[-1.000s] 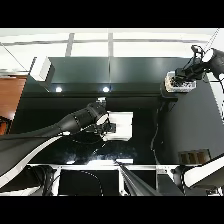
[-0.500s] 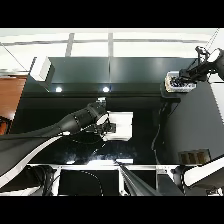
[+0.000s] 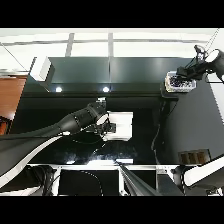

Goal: Fold the box and place the chain.

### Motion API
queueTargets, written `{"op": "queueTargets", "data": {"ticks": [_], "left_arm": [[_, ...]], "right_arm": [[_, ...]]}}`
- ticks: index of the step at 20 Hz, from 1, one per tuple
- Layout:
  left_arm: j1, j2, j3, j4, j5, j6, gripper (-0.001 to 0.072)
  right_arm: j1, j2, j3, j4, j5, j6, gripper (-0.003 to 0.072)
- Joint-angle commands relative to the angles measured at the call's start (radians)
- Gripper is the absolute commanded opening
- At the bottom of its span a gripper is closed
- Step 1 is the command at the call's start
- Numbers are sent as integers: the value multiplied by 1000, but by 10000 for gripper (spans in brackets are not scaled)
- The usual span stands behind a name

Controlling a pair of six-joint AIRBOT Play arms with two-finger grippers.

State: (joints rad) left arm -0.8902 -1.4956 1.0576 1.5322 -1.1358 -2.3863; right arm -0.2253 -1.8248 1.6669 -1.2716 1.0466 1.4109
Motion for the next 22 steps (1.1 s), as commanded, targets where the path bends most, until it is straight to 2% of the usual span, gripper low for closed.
{"op": "queueTargets", "data": {"ticks": [1, 7, 11, 13, 15, 19, 22], "left_arm": [[0, 0, 0, 0, 2, 0, 28], [0, 0, 0, 0, 10, 0, 29], [0, 0, 0, 0, 10, 0, 28], [0, 0, 0, 0, 9, 0, 28], [0, 0, 0, 0, 9, 0, 28], [0, 0, 0, 0, 9, 0, 28], [0, 0, 0, 0, 9, 0, 28]], "right_arm": [[1, 110, 3, -12, 19, -43, 7], [9, 428, 33, 6, -89, -71, 5], [14, 550, 130, 27, -67, -74, 5], [14, 607, 137, 44, -53, -87, 4], [14, 652, 137, 64, 23, -95, 3], [27, 731, 137, 204, 174, -165, 5], [66, 773, 134, 259, 355, -172, 5]]}}
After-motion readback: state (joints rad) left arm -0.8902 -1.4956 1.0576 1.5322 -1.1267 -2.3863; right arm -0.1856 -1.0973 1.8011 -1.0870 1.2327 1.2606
